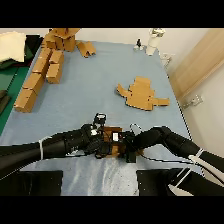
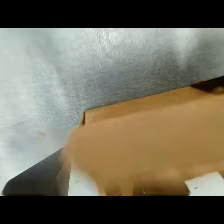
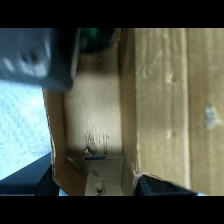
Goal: Fold the box.
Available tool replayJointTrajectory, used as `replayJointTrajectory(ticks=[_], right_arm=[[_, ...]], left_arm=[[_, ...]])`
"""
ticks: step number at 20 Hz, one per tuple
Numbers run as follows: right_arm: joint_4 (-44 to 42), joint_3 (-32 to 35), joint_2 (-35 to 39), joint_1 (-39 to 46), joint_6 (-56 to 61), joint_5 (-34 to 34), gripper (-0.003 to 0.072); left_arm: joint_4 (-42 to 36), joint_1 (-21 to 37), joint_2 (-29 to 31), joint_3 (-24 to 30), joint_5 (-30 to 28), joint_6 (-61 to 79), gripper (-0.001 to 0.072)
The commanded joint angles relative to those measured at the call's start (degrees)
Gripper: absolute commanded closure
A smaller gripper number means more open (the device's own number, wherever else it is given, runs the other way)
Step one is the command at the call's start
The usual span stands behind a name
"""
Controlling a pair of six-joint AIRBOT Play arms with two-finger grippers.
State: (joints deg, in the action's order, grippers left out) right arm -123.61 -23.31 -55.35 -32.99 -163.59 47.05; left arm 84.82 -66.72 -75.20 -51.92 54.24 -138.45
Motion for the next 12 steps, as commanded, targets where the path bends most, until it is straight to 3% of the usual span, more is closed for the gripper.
replayJointTrajectory(ticks=[1,2,3,7,9,12], right_arm=[[0.0,-0.1,0.0,0.0,0.0,0.0,0.0188],[0.0,-0.1,0.0,0.0,0.0,0.0,0.0188],[0.0,-0.1,0.0,0.0,0.0,0.0,0.0188],[0.0,-0.1,0.0,0.0,0.0,0.0,0.0188],[0.0,-0.1,0.0,0.0,0.0,0.0,0.0188],[0.0,-0.1,0.0,0.0,0.0,0.0,0.0188]], left_arm=[[-3.7,-0.1,-1.9,0.1,-2.1,-3.4,0.0313],[-3.7,-0.1,-1.9,0.1,-2.2,-4.1,0.0431],[-3.7,-0.1,-1.9,0.0,-2.3,-4.3,0.0483],[-3.7,-0.1,-1.9,0.0,-3.3,-7.7,0.0484],[-3.6,-0.1,-1.9,0.0,-3.3,-8.6,0.0694],[-3.7,-0.1,-1.9,0.0,-4.3,-9.3,0.0695]])
